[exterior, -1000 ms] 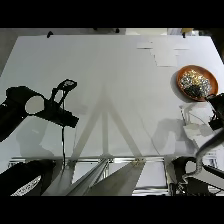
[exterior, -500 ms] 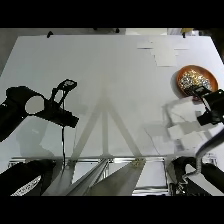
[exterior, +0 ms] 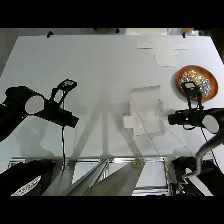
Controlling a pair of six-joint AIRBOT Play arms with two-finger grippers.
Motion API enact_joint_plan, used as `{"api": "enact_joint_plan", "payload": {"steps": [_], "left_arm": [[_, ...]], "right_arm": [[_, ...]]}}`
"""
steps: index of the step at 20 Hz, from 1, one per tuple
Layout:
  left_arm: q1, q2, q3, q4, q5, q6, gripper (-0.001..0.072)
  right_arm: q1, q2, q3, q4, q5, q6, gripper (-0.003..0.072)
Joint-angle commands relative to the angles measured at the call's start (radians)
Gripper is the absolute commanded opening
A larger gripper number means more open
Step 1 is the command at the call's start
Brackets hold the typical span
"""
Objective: Fold the box and place the chain.
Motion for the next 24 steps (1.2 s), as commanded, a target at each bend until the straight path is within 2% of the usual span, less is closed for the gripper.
{"api": "enact_joint_plan", "payload": {"steps": [1, 5, 8, 10, 13, 14, 16, 17, 19, 20, 21, 22, 24], "left_arm": [[0.005, 0.001, 0.000, 0.002, 0.000, 0.000, 0.0010], [0.004, 0.001, 0.000, 0.004, 0.000, 0.007, 0.0010], [0.004, 0.001, -0.001, 0.010, 0.052, 0.058, 0.0010], [0.004, 0.000, -0.001, 0.010, 0.160, 0.058, 0.0010], [0.003, -0.006, -0.001, -0.005, 0.421, 0.057, 0.0028], [0.003, -0.013, -0.001, -0.005, 0.489, 0.057, 0.0128], [0.003, -0.040, -0.001, -0.045, 0.544, 0.057, 0.0371], [0.003, -0.061, -0.001, -0.087, 0.560, 0.084, 0.0419], [0.005, -0.126, 0.000, -0.291, 0.634, 0.338, 0.0509], [0.009, -0.164, 0.003, -0.465, 0.665, 0.529, 0.0511], [0.013, -0.207, 0.018, -0.648, 0.639, 0.733, 0.0511], [0.022, -0.262, 0.049, -0.806, 0.557, 0.931, 0.0511], [0.045, -0.382, 0.133, -0.966, 0.378, 1.114, 0.0512]], "right_arm": [[0.109, 0.056, -0.056, 0.044, -0.068, 0.118, 0.0016], [0.171, 0.056, -0.060, 0.050, -0.081, 0.125, 0.0016], [0.191, 0.056, -0.060, 0.062, -0.103, 0.151, 0.0016], [0.192, 0.056, -0.060, 0.071, -0.113, 0.151, 0.0017], [0.192, 0.056, -0.060, 0.071, -0.113, 0.150, 0.0017], [0.192, 0.056, -0.060, 0.071, -0.113, 0.150, 0.0017], [0.192, 0.056, -0.060, 0.071, -0.113, 0.150, 0.0017], [0.192, 0.056, -0.060, 0.071, -0.113, 0.150, 0.0017], [0.192, 0.056, -0.060, 0.078, -0.113, 0.150, 0.0017], [0.192, 0.056, -0.060, 0.087, -0.113, 0.150, 0.0017], [0.192, 0.055, -0.060, 0.089, -0.113, 0.150, 0.0017], [0.192, 0.056, -0.060, 0.090, -0.113, 0.150, 0.0017], [0.192, 0.056, -0.060, 0.090, -0.113, 0.150, 0.0017]]}}
